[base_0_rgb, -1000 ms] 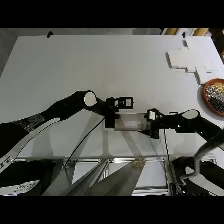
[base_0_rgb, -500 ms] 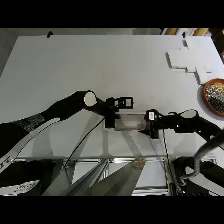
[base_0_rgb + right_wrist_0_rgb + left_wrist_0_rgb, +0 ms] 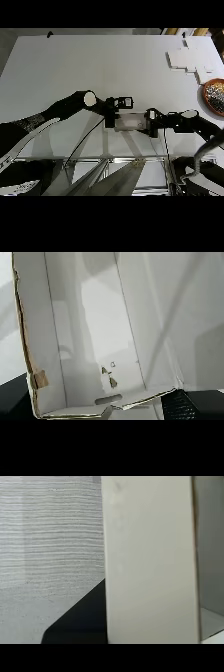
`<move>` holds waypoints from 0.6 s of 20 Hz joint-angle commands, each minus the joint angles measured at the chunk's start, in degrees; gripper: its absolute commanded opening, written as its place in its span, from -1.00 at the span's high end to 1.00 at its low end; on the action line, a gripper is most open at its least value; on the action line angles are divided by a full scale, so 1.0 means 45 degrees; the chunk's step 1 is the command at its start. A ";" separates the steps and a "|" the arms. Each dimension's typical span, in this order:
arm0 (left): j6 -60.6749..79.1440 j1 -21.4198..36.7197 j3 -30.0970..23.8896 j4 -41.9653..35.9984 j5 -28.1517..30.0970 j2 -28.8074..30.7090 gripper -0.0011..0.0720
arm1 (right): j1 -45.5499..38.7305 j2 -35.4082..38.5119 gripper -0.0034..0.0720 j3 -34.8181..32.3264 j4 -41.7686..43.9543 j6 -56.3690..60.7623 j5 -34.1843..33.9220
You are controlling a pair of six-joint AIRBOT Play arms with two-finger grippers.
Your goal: Fold the box and place the chain.
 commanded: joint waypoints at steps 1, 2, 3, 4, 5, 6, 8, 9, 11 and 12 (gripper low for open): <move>0.0010 -0.0005 0.0005 0.0000 -0.0015 -0.0005 0.95 | -0.0296 -0.0005 -0.96 0.0015 0.0146 -0.0058 0.0398; 0.0010 -0.0005 0.0005 0.0000 -0.0010 -0.0005 0.95 | -0.0403 -0.0005 -0.91 0.0015 0.0053 -0.0053 0.0403; 0.0010 -0.0005 0.0005 0.0000 -0.0015 -0.0005 0.95 | -0.0418 -0.0005 -0.75 0.0015 -0.0044 -0.0049 0.0418; 0.0010 -0.0005 0.0005 0.0000 -0.0010 -0.0005 0.95 | -0.0413 -0.0019 -0.60 0.0015 -0.0175 -0.0053 0.0505; 0.0010 -0.0005 0.0005 0.0005 -0.0010 -0.0005 0.95 | -0.0384 -0.0083 -0.48 0.0015 -0.0238 -0.0053 0.0554; 0.0010 -0.0005 0.0005 0.0000 -0.0015 -0.0005 0.95 | -0.0291 -0.0165 -0.48 0.0015 -0.0311 -0.0053 0.0554; 0.0010 -0.0005 0.0005 0.0000 -0.0015 -0.0005 0.95 | -0.0039 -0.0209 -0.48 0.0010 -0.0461 -0.0053 0.0544; 0.0010 -0.0005 0.0005 0.0000 -0.0010 -0.0005 0.95 | 0.0015 -0.0209 -0.47 0.0005 -0.0491 -0.0044 0.0529; 0.0010 -0.0005 0.0005 0.0000 -0.0010 -0.0005 0.95 | 0.0015 -0.0209 -0.47 -0.0005 -0.0816 0.0151 0.0515; 0.0010 -0.0005 0.0005 0.0000 -0.0015 -0.0005 0.95 | 0.0019 -0.0209 -0.47 -0.0039 -0.1049 0.0189 0.0520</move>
